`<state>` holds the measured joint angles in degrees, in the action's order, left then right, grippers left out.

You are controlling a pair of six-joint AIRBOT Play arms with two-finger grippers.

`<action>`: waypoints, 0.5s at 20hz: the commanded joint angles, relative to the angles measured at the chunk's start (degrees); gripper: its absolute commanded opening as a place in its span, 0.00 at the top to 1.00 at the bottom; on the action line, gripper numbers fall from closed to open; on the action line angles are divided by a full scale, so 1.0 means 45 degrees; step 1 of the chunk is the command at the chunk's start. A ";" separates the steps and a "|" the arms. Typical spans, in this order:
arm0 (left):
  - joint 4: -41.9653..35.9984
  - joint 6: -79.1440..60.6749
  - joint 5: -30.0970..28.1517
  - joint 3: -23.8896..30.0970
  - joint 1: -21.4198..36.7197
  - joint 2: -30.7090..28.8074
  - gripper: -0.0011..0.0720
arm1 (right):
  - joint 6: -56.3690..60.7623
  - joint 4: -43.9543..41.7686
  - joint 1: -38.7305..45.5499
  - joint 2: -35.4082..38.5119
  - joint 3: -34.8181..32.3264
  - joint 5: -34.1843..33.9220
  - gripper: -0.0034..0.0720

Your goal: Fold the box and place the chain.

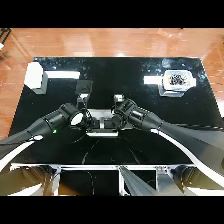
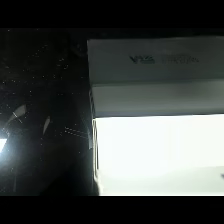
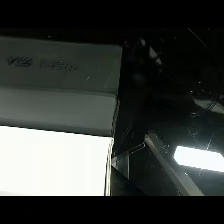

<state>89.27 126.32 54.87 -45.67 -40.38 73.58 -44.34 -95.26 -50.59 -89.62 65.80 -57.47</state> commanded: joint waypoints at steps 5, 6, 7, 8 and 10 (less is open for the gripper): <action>0.0044 -0.0034 -0.0049 0.0000 0.0000 0.0000 0.97 | -0.0005 -0.0068 -0.0049 0.0005 0.0015 0.0170 0.91; 0.0044 -0.0034 -0.0053 0.0000 0.0000 0.0000 0.97 | 0.0000 -0.0058 -0.0049 0.0005 0.0015 0.0141 0.65; 0.0049 -0.0034 -0.0049 0.0000 0.0000 0.0000 0.97 | -0.0005 -0.0058 -0.0049 0.0015 0.0015 0.0044 0.49; 0.0044 -0.0029 -0.0053 0.0000 0.0000 0.0000 0.97 | -0.0015 -0.0024 -0.0044 0.0044 0.0019 -0.0092 0.46; 0.0049 -0.0034 -0.0053 0.0000 0.0000 0.0000 0.96 | -0.0228 0.0092 -0.0039 0.0253 0.0019 -0.0296 0.46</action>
<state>89.62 125.97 54.72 -45.67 -40.38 73.56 -44.75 -95.53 -50.76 -89.21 65.84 -57.58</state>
